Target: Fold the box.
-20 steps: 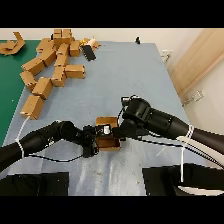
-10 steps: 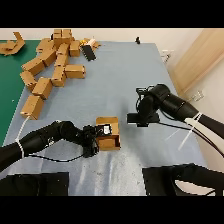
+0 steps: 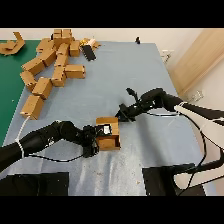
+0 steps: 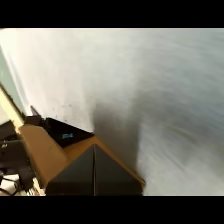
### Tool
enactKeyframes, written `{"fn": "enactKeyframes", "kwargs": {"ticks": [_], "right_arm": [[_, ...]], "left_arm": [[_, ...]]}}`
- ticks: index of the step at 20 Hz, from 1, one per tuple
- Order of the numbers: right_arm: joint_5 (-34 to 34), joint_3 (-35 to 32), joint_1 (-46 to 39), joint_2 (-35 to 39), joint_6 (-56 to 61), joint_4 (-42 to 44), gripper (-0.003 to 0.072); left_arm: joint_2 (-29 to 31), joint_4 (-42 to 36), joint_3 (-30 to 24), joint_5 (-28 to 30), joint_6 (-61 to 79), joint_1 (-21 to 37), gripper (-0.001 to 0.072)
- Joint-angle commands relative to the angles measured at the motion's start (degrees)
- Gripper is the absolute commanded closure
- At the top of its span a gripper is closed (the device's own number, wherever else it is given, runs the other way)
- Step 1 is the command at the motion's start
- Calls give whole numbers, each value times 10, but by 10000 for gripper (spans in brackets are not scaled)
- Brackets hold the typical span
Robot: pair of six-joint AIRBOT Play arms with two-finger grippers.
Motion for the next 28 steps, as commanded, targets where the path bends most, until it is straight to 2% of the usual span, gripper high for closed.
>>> {"fn": "enactKeyframes", "kwargs": {"ticks": [1,5,8,12,15,17,21,28], "right_arm": [[-5,5,52,-27,-122,63,683],[48,-31,109,36,-141,25,683],[108,-100,138,127,-143,-24,683],[220,-185,200,238,-146,-146,682],[305,-195,253,273,-147,-199,682],[341,-191,273,285,-152,-206,681],[325,-185,276,308,-168,-221,681],[265,-186,277,409,-183,-226,680]], "left_arm": [[0,0,0,0,0,0,184],[0,0,0,0,0,0,185],[0,0,0,0,0,0,184],[0,0,0,0,0,0,185],[0,0,0,0,0,0,184],[0,0,0,0,0,0,184],[0,0,0,0,0,0,185],[0,0,0,0,0,0,184]]}}
